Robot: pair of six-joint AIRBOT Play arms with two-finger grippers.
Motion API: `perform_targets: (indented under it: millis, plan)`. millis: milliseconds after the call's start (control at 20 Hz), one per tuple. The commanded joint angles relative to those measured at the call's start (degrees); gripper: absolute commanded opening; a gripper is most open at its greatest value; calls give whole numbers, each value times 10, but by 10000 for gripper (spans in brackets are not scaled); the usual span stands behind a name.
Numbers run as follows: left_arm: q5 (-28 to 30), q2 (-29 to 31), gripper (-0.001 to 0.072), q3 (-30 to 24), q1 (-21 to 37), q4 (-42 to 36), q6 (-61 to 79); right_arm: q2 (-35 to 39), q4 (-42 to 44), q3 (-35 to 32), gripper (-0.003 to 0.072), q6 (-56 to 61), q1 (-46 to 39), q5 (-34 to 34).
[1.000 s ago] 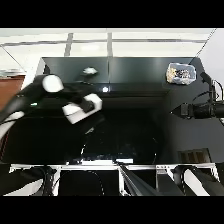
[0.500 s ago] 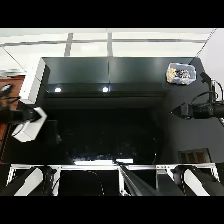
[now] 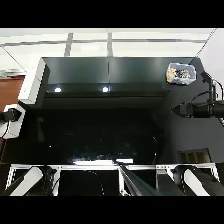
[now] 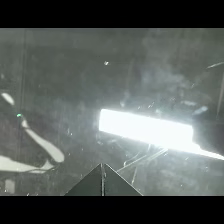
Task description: Fold the box and place the chain.
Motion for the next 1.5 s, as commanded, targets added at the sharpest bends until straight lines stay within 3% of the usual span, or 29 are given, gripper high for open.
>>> perform_targets:
  millis: [0, 300, 350, 400, 450, 500, 700, 850, 900, 950, 1000, 1150, 1250, 1350, 1450]
  plan:
    - [14, -56, 50, 19, -13, -42, 62, 0, 1, 0, 11, -2, 0, -21]
    - [40, -134, 53, 62, -52, -42, 56, 0, 1, 0, 10, -2, 0, -22]
    - [59, -140, 143, 65, -57, -43, 46, 0, 1, 0, 10, -2, 0, -22]
    - [76, -143, 285, 66, -61, -45, 38, 0, 1, 0, 11, -2, 0, -21]
    - [90, -143, 466, 68, -66, -43, 38, 0, 1, 0, 10, -1, 0, -18]
    - [101, -141, 716, 73, -68, -43, 37, 0, 1, 0, 11, -1, 0, -12]
    - [63, -115, 706, 156, -76, -53, -7, 0, 15, 0, 11, -2, 0, 14]
    - [19, -72, 697, 235, -95, -125, -69, 0, 114, 0, 10, -2, 13, -21]
    - [-1, -56, 591, 254, -102, -155, -98, 0, 148, 0, 10, -2, 32, -49]
    - [-28, -38, 238, 265, -112, -184, -129, 0, 168, 3, 10, 0, 62, -87]
    - [-53, -19, 26, 264, -124, -213, -136, 0, 173, 7, 10, 5, 97, -127]
    - [-72, 50, 23, 209, -217, -236, -121, 0, 127, 11, 10, 4, 223, -276]
    - [7, 108, 23, 115, -299, -216, -89, -1, -16, 10, 10, -24, 291, -373]
    - [108, 143, 24, 7, -357, -132, -99, -6, -160, -2, 10, -10, 322, -428]
    - [116, 159, 25, -42, -363, -125, -109, -20, -186, -23, 10, 27, 307, -435]
